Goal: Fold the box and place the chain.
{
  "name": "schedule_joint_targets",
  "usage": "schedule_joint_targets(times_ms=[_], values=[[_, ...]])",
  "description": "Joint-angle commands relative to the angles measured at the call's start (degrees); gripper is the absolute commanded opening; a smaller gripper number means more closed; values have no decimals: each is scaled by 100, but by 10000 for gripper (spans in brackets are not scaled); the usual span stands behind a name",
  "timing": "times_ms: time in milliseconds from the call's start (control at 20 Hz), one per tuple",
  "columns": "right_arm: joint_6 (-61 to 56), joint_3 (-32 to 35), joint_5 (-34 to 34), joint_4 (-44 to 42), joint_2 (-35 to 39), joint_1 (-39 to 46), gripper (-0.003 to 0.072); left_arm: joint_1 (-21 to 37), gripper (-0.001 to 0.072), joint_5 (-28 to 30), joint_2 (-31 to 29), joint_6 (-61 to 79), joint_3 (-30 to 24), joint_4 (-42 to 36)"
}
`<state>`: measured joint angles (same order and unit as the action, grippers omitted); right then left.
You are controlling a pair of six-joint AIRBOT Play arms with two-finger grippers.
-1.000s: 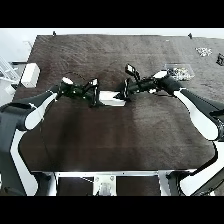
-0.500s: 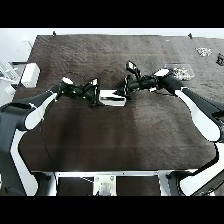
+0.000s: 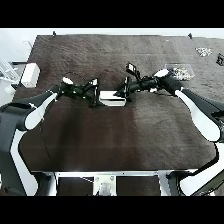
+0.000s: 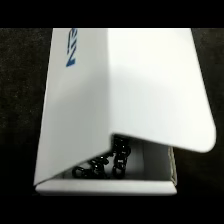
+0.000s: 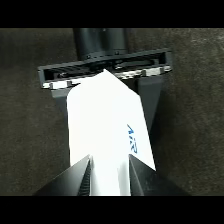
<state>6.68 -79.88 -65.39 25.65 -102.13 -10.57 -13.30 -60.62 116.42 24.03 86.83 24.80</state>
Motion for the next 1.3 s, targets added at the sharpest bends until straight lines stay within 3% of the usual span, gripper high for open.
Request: schedule_joint_targets(times_ms=[0,1250], values=[[4,68,-70,35,4,2,232,-2,366,9,-2,0,-2,2],[391,337,345,46,4,-11,215,-2,366,9,-2,0,-2,2]])
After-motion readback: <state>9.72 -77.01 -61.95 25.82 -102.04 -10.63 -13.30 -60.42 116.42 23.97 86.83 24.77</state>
